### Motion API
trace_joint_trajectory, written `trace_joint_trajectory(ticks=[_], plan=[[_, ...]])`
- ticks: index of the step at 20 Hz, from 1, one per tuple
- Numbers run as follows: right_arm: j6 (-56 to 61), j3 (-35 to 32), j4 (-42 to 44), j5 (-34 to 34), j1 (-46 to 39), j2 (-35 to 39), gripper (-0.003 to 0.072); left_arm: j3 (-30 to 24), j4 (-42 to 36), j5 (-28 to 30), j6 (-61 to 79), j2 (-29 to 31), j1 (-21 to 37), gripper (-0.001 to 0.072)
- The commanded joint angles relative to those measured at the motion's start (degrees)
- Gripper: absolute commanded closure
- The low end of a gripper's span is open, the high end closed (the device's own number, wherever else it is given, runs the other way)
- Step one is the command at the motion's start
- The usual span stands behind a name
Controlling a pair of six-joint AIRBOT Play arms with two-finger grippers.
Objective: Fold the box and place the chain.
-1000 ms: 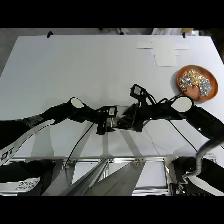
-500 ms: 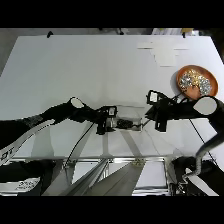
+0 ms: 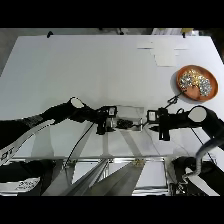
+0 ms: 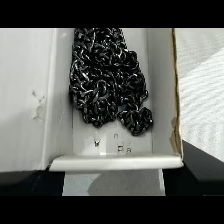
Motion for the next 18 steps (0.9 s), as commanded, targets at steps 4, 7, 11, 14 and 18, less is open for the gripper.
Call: trace_joint_trajectory(ticks=[4, 7, 11, 14, 18], plan=[[-5.2, -2.0, 2.8, -7.5, 5.0, -5.3, 0.0392, 0.0, 0.0, 0.0, 0.0, 0.0, 0.0, 0.0350], [-5.2, -2.0, 4.0, -9.2, 6.0, -6.7, 0.0376, 0.0, 0.0, 0.0, 0.0, 0.0, 0.0, 0.0350], [-5.2, -2.1, 7.9, -10.5, 6.0, -7.3, 0.0396, 0.0, 0.0, 0.0, 0.0, 0.0, 0.0, 0.0350], [-5.1, -2.1, 7.8, -10.4, 6.0, -8.5, 0.0403, 0.0, 0.0, 0.0, 0.0, 0.0, 0.0, 0.0350], [-4.2, -2.1, 4.9, -8.7, 6.0, -8.5, 0.0642, 0.0, 0.0, 0.0, 0.0, 0.0, 0.0, 0.0350]])
